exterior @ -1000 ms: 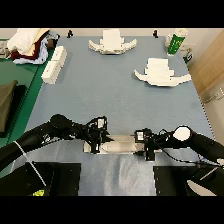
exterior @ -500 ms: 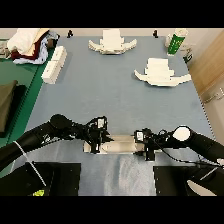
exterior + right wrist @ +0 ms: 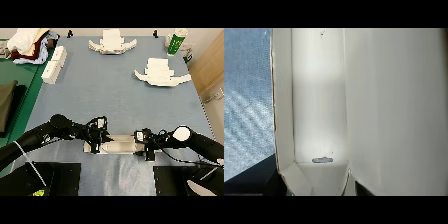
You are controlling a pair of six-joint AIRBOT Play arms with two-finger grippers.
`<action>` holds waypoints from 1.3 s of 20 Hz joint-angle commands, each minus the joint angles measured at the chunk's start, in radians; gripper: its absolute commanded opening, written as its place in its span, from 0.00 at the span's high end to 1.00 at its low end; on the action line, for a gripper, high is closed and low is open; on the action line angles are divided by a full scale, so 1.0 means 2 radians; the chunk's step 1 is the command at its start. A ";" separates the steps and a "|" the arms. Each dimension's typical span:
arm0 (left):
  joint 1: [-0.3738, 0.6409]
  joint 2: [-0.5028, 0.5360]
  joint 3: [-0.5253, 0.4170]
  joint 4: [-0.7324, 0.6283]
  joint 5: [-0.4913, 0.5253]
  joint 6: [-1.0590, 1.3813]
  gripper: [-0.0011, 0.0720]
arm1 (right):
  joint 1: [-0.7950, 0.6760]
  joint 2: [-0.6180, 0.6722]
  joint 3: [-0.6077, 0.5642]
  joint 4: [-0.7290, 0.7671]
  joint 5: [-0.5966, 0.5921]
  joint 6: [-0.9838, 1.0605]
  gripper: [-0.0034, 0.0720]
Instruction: Fold the box.
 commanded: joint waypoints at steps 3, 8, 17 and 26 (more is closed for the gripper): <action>0.000 0.000 0.001 0.000 0.000 0.000 0.97 | 0.001 0.001 0.000 -0.001 0.000 0.000 0.29; 0.000 0.000 0.001 -0.002 -0.001 0.000 0.97 | 0.001 0.001 0.000 -0.001 0.000 -0.001 0.29; 0.000 0.001 0.001 -0.003 0.023 -0.028 0.32 | 0.001 0.001 0.000 -0.001 0.000 0.000 0.29; 0.016 0.205 0.025 0.342 -0.115 -0.628 0.86 | 0.001 0.001 0.000 -0.001 0.000 0.000 0.29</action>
